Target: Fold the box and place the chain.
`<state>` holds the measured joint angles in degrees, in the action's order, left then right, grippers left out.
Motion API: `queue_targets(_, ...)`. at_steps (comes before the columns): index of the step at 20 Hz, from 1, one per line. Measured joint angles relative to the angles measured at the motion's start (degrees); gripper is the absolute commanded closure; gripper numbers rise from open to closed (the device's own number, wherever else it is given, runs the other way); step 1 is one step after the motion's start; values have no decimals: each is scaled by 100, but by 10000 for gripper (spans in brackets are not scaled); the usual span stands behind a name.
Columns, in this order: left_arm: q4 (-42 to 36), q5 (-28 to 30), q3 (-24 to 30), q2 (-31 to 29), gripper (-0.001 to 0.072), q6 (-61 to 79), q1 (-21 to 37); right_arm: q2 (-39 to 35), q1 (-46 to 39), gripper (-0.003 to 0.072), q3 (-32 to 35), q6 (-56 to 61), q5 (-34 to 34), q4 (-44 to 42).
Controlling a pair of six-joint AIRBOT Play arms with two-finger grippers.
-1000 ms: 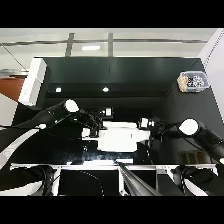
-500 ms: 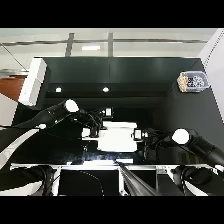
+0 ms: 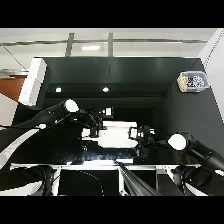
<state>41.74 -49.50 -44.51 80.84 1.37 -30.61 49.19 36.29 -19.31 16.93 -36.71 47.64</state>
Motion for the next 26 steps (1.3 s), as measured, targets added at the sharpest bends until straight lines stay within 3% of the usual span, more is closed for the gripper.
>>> queue_targets(3,-4,0,0,0,683,2,0,-345,-188,-11,-48,144,33,348)
queue_targets(11,-4,-9,0,0,683,9,0,-560,-577,-11,-63,-122,306,315)
queue_targets(18,2,-7,0,0,683,9,0,-223,-750,-11,-63,-1366,389,-734)
queue_targets(26,2,-4,0,0,683,13,0,55,-774,-11,-63,-1814,479,-1270)
